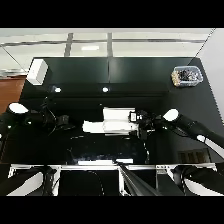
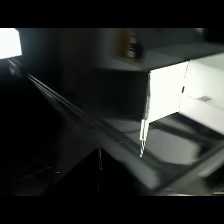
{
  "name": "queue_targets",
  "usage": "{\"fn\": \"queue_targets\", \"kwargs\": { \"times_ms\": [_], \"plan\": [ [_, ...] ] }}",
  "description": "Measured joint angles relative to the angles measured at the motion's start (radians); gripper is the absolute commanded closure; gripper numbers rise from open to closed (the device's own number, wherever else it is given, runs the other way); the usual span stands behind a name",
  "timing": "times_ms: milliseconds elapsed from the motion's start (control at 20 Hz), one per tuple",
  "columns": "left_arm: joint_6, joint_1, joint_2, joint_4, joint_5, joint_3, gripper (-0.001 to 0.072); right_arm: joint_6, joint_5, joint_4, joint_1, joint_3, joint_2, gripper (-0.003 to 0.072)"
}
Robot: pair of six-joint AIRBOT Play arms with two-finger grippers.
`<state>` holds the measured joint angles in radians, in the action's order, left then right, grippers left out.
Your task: Fold the box and place the chain.
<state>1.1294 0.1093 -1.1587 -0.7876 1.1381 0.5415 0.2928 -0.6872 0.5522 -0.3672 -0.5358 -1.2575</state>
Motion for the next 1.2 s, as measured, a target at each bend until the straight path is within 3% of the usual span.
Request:
{"fn": "queue_targets", "kwargs": {
  "times_ms": [100,400,600,650,700,750,1050,1100,1200],
  "plan": [
    [0.03,-0.017,-0.053,0.047,-0.016,-0.014,0.0685,0.0,0.0,0.0,0.0,0.0,0.0,0.0291],
    [-0.027,-0.193,-0.175,0.242,-0.132,-0.022,0.0685,0.0,0.0,0.0,0.0,0.0,0.0,0.0291],
    [-0.132,-0.257,-0.223,0.333,-0.109,0.014,0.0656,0.0,-0.001,0.0,0.0,0.0,0.0,0.0291],
    [-0.148,-0.262,-0.229,0.343,-0.098,0.026,0.0493,0.0,-0.001,0.0,0.0,0.0,0.0,0.0291],
    [-0.162,-0.265,-0.233,0.352,-0.078,0.041,0.0227,0.0,-0.001,0.0,0.0,0.0,0.0,0.0291],
    [-0.172,-0.266,-0.235,0.356,-0.066,0.055,0.0047,0.0,-0.001,0.0,0.0,0.0,0.0,0.0291],
    [-0.199,-0.296,-0.242,0.37,0.0,0.144,0.0053,0.0,-0.001,0.0,0.0,0.0,0.0,0.0291],
    [-0.199,-0.314,-0.242,0.37,0.002,0.157,0.0123,0.0,-0.001,0.0,0.0,0.0,0.0,0.0291],
    [-0.177,-0.352,-0.243,0.357,0.0,0.183,0.016,0.0,-0.001,0.0,0.0,0.0,0.0,0.0291]
  ]
}}
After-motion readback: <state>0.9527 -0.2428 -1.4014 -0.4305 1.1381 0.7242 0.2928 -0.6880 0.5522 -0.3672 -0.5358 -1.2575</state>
